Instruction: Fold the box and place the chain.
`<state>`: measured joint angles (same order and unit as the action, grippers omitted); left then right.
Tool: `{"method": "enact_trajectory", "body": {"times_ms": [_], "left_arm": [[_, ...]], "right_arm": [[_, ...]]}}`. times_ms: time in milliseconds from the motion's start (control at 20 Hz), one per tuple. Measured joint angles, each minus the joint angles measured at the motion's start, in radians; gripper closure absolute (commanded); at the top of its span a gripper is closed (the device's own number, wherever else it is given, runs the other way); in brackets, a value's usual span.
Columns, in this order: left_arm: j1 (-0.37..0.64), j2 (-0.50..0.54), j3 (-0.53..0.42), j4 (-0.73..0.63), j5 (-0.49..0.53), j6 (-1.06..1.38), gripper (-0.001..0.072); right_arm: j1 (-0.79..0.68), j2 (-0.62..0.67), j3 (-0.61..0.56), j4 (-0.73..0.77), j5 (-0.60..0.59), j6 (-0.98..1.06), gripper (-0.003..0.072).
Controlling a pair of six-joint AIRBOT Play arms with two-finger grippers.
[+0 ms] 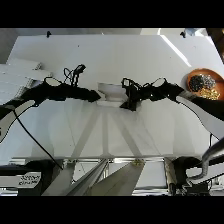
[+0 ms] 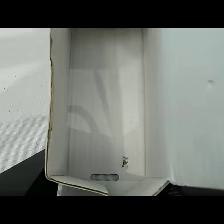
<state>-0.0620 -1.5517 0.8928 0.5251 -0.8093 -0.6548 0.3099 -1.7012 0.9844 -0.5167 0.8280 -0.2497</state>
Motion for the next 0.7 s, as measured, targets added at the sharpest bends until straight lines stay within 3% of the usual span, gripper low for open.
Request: {"method": "enact_trajectory", "body": {"times_ms": [350, 550, 650, 700], "left_arm": [[-0.047, 0.02, 0.009, 0.1, 0.052, -0.093, 0.0364], [-0.103, 0.022, 0.045, 0.287, 0.066, -0.265, 0.0364], [-0.128, 0.022, 0.075, 0.401, 0.064, -0.395, 0.0452], [-0.139, 0.022, 0.093, 0.459, 0.06, -0.464, 0.0454]], "right_arm": [[0.0, 0.0, 0.0, -0.002, 0.0, -0.001, 0.0261], [0.0, 0.0, 0.0, -0.002, -0.001, -0.001, 0.0261], [0.0, 0.0, 0.0, -0.002, -0.001, -0.001, 0.0261], [0.0, 0.0, 0.0, -0.002, -0.001, -0.001, 0.0261]]}}
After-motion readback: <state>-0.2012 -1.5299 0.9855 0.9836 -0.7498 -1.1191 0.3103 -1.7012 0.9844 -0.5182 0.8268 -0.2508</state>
